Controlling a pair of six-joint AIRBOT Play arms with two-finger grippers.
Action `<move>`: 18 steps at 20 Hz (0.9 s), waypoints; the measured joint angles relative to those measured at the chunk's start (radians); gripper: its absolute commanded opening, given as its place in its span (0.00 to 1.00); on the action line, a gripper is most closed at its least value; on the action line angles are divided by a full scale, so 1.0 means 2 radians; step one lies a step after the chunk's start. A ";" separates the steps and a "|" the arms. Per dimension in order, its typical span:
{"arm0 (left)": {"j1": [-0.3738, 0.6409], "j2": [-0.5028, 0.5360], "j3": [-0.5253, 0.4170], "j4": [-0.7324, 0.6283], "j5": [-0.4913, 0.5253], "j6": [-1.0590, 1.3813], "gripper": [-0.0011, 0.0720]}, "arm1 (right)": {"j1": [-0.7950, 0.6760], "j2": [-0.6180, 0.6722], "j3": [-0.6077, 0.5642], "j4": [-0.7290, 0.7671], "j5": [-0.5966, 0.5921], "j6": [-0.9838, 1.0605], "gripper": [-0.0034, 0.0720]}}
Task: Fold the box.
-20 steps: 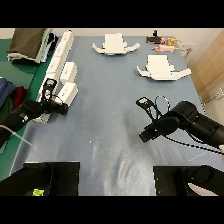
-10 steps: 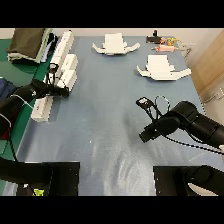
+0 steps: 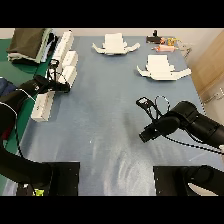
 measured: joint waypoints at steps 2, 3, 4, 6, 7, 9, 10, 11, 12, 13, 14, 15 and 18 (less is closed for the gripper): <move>-0.001 -0.001 0.001 0.000 0.001 0.000 0.66 | 0.000 0.000 0.000 0.000 0.000 0.000 0.05; -0.001 -0.002 0.001 0.000 0.000 0.000 0.66 | 0.000 0.000 0.000 0.000 0.000 0.000 0.05; -0.001 -0.002 0.002 0.000 0.000 0.000 0.66 | 0.000 0.000 0.000 0.000 0.000 0.000 0.05; -0.001 -0.002 0.002 0.000 0.000 0.000 0.66 | 0.000 0.000 0.000 0.000 0.000 0.000 0.05; -0.001 -0.003 0.002 0.000 0.000 0.000 0.66 | 0.000 0.000 0.000 0.000 0.000 0.000 0.05; -0.001 -0.003 0.002 0.000 0.000 0.000 0.97 | 0.000 0.000 0.000 0.000 0.000 0.000 0.05; -0.001 -0.003 0.002 0.000 0.000 0.000 0.97 | 0.000 0.000 0.000 0.000 0.000 0.000 0.05; -0.001 -0.003 0.002 -0.001 0.000 -0.002 0.97 | 0.000 0.000 0.000 0.000 0.000 0.000 0.05; -0.001 -0.003 0.002 -0.001 0.000 -0.005 0.97 | 0.000 0.000 0.000 0.000 0.000 0.000 0.05; -0.001 -0.003 0.002 0.000 0.000 -0.008 0.97 | 0.000 0.000 0.000 0.000 0.000 0.000 0.05; -0.001 -0.003 0.002 0.000 0.000 -0.010 0.97 | 0.000 0.000 0.000 0.000 0.000 0.000 0.05; -0.001 -0.002 0.002 0.000 -0.002 -0.011 0.97 | 0.000 0.000 0.000 0.000 0.000 0.000 0.05; 0.003 0.010 0.003 0.002 -0.018 -0.013 0.97 | 0.000 0.000 0.000 0.000 0.000 0.000 0.05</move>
